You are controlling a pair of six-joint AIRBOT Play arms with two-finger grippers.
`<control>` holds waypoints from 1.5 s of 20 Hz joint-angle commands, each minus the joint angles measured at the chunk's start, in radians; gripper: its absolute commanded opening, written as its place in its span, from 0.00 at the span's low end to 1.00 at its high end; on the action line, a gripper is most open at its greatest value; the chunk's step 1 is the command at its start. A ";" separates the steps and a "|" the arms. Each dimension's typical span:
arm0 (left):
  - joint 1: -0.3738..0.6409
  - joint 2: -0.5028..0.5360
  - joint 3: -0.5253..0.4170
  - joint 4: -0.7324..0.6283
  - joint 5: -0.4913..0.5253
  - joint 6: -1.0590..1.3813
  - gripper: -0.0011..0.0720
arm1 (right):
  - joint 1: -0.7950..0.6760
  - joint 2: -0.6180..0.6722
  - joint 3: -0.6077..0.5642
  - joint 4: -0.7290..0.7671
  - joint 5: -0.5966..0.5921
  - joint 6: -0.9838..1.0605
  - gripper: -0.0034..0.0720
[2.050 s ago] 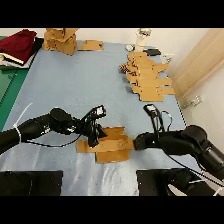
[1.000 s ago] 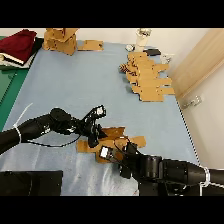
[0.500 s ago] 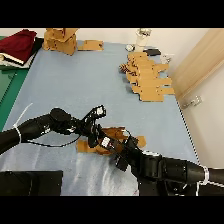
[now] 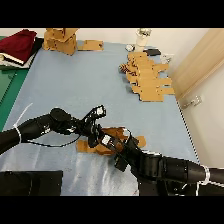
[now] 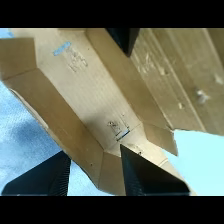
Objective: Fold the box.
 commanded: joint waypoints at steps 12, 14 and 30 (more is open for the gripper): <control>0.001 0.000 0.000 0.000 0.000 0.000 0.03 | -0.056 0.129 -0.015 -0.020 0.003 -0.135 0.66; 0.001 0.000 0.000 0.000 0.000 0.000 0.03 | -0.120 0.174 -0.037 0.040 0.006 -0.219 0.66; 0.001 0.000 0.000 0.000 0.000 0.000 0.03 | -0.763 0.163 -0.044 0.906 0.058 -1.513 1.00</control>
